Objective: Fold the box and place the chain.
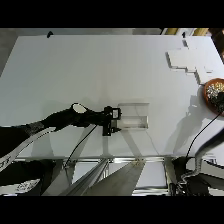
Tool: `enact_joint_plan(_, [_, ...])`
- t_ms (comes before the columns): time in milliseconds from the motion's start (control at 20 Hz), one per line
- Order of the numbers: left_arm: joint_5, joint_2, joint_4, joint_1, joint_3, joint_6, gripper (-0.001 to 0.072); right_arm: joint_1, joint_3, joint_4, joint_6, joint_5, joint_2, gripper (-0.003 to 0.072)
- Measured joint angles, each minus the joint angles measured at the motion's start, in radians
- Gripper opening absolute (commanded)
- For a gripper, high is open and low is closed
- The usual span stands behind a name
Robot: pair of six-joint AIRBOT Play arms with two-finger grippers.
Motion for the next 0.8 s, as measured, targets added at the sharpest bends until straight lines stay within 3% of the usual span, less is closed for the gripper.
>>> enact_joint_plan(350, [0.0,0.0,0.0,0.0,0.0,0.0,0.0013,0.026,0.0,0.277,0.002,0.111,0.151,0.0018])
enact_joint_plan(800, [0.0,0.0,0.0,0.0,0.0,0.0,0.0013,0.343,0.0,0.426,-0.001,0.436,0.287,0.0018])
